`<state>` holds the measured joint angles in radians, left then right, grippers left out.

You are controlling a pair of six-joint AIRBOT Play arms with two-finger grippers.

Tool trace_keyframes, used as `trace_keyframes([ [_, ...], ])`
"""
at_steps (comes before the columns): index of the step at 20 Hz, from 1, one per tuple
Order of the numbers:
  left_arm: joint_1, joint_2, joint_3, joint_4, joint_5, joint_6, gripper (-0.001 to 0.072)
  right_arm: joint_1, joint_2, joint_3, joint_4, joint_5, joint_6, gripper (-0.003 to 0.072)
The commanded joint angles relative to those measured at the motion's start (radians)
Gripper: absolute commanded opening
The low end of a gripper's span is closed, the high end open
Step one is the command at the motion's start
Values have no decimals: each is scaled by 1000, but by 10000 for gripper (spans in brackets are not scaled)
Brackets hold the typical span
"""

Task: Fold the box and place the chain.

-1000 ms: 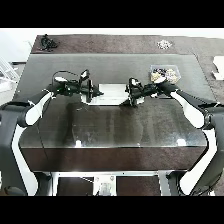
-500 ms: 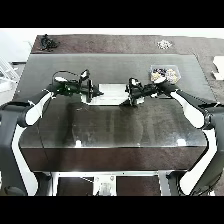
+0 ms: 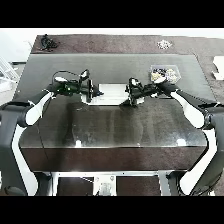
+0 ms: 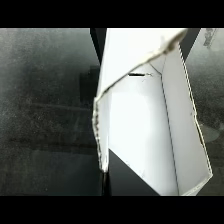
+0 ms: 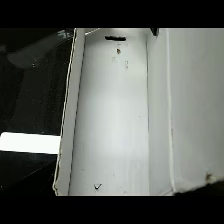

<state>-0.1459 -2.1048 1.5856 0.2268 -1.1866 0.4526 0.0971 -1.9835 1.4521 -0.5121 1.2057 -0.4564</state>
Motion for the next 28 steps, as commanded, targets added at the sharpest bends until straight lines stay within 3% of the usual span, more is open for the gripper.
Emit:
trace_keyframes([
  [1,0,0,0,-10,1,1,20,0,-1,0,0,0,0,573],
  [6,0,3,3,-38,0,1,31,0,-1,0,0,0,0,574],
  [7,0,3,3,-47,0,0,305,0,-1,0,0,0,0,573],
  [8,0,3,3,-59,0,0,470,0,-1,0,0,0,0,574],
  [15,3,4,3,-63,-8,0,470,0,-1,0,0,0,0,574],
  [19,74,4,3,-72,-140,-8,470,0,-1,0,0,0,0,574],
  [23,194,5,3,-130,-361,-7,467,0,-1,0,0,0,0,574],
  [24,221,5,3,-152,-414,-7,332,0,-1,0,0,0,0,574],
  [25,241,5,13,-160,-477,-6,80,0,-1,0,0,0,0,573],
  [26,256,6,31,-159,-537,-7,18,0,-1,0,0,0,0,573],
  [28,258,54,36,-155,-534,-31,17,0,-1,0,0,0,0,573],
])
